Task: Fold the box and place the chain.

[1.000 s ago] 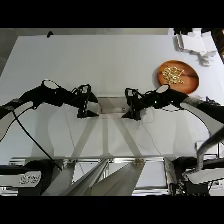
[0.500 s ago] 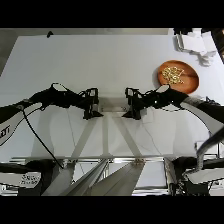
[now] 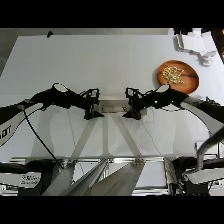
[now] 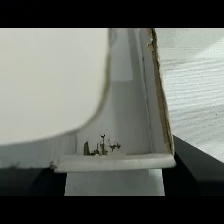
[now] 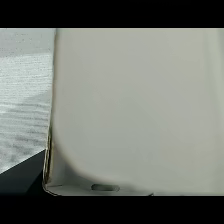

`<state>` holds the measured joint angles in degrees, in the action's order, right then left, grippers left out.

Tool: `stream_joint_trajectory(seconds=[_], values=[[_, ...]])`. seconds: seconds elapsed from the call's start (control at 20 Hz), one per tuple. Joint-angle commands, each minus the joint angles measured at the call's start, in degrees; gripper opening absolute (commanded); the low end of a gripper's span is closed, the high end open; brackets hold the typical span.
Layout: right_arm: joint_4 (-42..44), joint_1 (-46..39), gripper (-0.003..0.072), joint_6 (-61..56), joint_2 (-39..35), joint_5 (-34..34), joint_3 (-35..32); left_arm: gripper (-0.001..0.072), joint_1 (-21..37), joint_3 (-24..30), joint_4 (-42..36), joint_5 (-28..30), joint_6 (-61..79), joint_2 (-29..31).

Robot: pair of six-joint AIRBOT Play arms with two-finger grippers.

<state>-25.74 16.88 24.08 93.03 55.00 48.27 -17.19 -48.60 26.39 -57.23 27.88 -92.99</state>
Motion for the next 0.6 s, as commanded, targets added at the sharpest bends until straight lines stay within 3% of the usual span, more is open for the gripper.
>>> stream_joint_trajectory(seconds=[0.0,0.35,0.4,0.45,0.5,0.55], values=[[0.1,0.1,0.0543,0.0,0.0,0.1,0.0,0.0149,0.0,0.0,0.2,0.2,0.0,0.0],[0.5,0.1,0.0543,0.0,0.0,0.1,0.0,0.0149,0.0,0.0,0.2,0.2,0.0,0.0],[0.5,0.1,0.0569,0.0,0.0,0.1,0.0,0.0149,0.0,0.0,0.2,0.2,0.0,0.0],[0.5,0.1,0.0673,-0.1,-0.1,0.1,0.0,0.0148,0.0,0.0,0.2,0.2,0.0,0.0],[-0.6,0.0,0.072,-0.9,-0.3,0.1,0.0,0.0149,0.0,0.0,0.2,0.2,0.0,0.0],[-4.1,0.0,0.072,-3.1,-0.9,0.0,0.0,0.0149,0.0,0.0,0.2,0.2,0.0,0.0]])
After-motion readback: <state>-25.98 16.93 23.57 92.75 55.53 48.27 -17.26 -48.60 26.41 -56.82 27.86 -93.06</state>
